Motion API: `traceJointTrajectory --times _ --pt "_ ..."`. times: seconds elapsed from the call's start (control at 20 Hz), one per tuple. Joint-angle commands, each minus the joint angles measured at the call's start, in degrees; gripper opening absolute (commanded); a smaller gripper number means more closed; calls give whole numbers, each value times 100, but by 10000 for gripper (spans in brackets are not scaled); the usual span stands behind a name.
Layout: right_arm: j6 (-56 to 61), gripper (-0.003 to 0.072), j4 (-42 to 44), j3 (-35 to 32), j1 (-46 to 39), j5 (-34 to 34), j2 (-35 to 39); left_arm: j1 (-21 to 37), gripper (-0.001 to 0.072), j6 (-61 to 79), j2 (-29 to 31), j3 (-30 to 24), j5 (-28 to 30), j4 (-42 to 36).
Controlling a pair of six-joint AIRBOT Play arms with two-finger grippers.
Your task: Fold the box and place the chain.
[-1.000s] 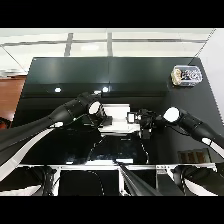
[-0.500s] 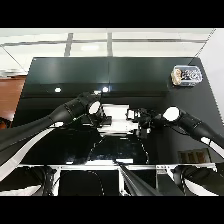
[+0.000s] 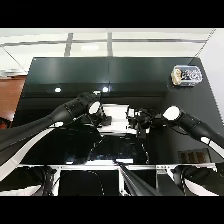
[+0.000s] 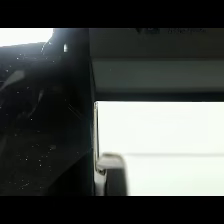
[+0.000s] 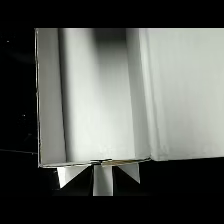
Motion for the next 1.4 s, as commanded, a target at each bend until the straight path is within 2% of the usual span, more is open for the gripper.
traceJointTrajectory --times 0.0,0.15,0.7,0.75,0.8,0.85,0.9,0.95,1.0,1.05,1.1,1.2,1.3,1.35 --pt "-7 139 881 -2 33 -2 -118 4 29 -7 -2 7 35 -7" --pt "0 139 1056 0 155 -221 -328 2 30 -7 -2 7 35 -48" --pt "48 141 1051 -2 153 -151 -343 2 30 -4 -2 7 2 -48" --pt "87 299 1056 -2 153 -153 -343 2 30 -4 -2 7 2 -48" --pt "133 388 1049 -2 151 -146 -343 2 31 -4 -2 7 2 -48" --pt "166 331 1049 0 153 -129 -343 2 31 -4 -2 7 2 -46" --pt "181 233 1051 -2 153 -96 -343 2 31 -4 -2 7 0 -48" --pt "203 351 1056 0 153 -103 -343 2 30 -4 -2 7 0 -48" --pt "205 369 1054 0 153 -101 -343 2 30 -4 -2 7 0 -48" --pt "247 201 1049 0 151 -94 -341 2 31 -4 -2 7 2 -48" --pt "433 93 1049 2 151 -92 -341 2 30 -4 -2 7 2 -48" --pt "1558 67 872 63 96 39 -293 15 30 -4 -2 7 2 -42" --pt "3362 65 -313 476 -280 726 -103 15 31 -4 -2 7 2 -44" --pt "4181 16 -896 741 -603 1200 13 15 31 -4 -2 7 0 -44"
